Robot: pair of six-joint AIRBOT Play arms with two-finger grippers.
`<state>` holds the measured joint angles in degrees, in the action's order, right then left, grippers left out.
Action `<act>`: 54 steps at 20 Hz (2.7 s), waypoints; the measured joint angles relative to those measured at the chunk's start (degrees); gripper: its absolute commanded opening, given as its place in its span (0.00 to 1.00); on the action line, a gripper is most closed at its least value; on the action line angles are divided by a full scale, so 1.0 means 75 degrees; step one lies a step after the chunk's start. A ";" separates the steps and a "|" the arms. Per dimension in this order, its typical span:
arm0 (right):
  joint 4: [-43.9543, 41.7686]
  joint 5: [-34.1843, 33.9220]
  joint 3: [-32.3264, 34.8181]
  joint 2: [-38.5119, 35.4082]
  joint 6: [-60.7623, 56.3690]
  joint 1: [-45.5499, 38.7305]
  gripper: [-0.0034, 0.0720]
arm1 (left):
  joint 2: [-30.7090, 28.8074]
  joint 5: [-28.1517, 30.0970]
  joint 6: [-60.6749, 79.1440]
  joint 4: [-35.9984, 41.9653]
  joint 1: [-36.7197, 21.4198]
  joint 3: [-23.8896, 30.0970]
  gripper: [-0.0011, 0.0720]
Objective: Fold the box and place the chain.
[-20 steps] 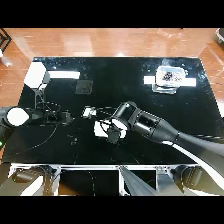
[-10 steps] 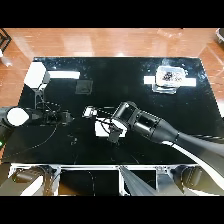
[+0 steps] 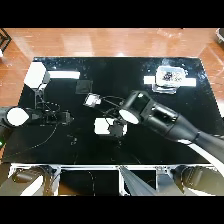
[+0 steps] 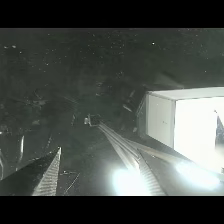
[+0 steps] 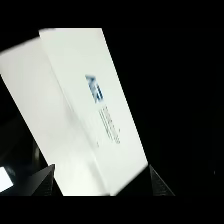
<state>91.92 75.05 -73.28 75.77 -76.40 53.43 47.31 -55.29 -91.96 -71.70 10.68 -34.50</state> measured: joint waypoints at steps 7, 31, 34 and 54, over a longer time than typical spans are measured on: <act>-0.0895 0.0484 0.0131 -0.0096 0.0629 -0.0358 0.98 | 0.0000 -0.0050 0.0003 -0.0006 -0.0210 0.0000 0.80; -0.0766 -0.0691 0.0600 0.0242 0.2226 -0.0082 0.98 | 0.0000 -0.0070 0.0006 -0.0009 -0.0239 0.0000 0.80; -0.0790 -0.0670 0.0600 0.0326 0.2247 -0.0082 0.98 | 0.0000 -0.0067 0.0009 -0.0006 -0.0239 0.0000 0.80; -0.2014 -0.1000 0.0600 0.0676 0.2256 -0.0868 0.98 | 0.0000 -0.0058 0.0006 -0.0009 -0.0239 0.0000 0.80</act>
<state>76.82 67.55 -68.77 80.84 -59.48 46.92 47.31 -55.72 -91.92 -71.77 8.88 -34.50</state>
